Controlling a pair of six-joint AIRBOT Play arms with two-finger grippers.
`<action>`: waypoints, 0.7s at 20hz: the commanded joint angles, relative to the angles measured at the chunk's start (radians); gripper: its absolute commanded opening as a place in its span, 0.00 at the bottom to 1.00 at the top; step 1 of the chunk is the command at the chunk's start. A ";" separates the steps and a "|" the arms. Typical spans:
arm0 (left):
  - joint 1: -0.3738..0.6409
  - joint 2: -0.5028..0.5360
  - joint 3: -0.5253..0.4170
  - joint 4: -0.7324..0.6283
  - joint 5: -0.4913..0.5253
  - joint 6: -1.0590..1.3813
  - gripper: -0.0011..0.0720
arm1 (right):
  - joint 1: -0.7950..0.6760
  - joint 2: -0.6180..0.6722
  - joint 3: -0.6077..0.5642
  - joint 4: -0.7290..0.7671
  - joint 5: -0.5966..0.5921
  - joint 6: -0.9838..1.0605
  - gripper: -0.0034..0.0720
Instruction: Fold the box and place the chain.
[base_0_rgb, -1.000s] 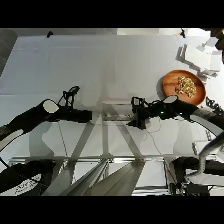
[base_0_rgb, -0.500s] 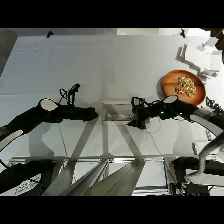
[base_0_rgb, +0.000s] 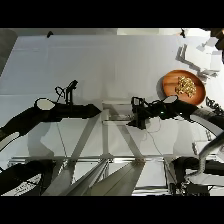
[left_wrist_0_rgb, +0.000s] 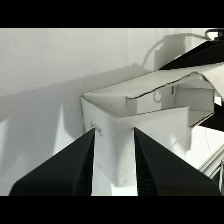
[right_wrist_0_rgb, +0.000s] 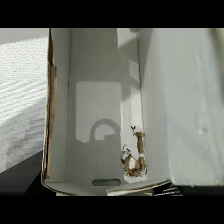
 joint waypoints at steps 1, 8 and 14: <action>-0.003 0.006 0.001 -0.003 0.002 0.006 0.40 | 0.000 0.000 0.000 0.000 0.000 0.000 0.73; -0.008 0.005 0.001 0.035 -0.003 0.006 0.72 | 0.000 0.000 0.000 0.000 0.000 0.000 0.73; -0.068 0.005 0.001 -0.011 0.035 0.006 0.70 | 0.000 0.000 0.000 0.000 0.000 0.000 0.73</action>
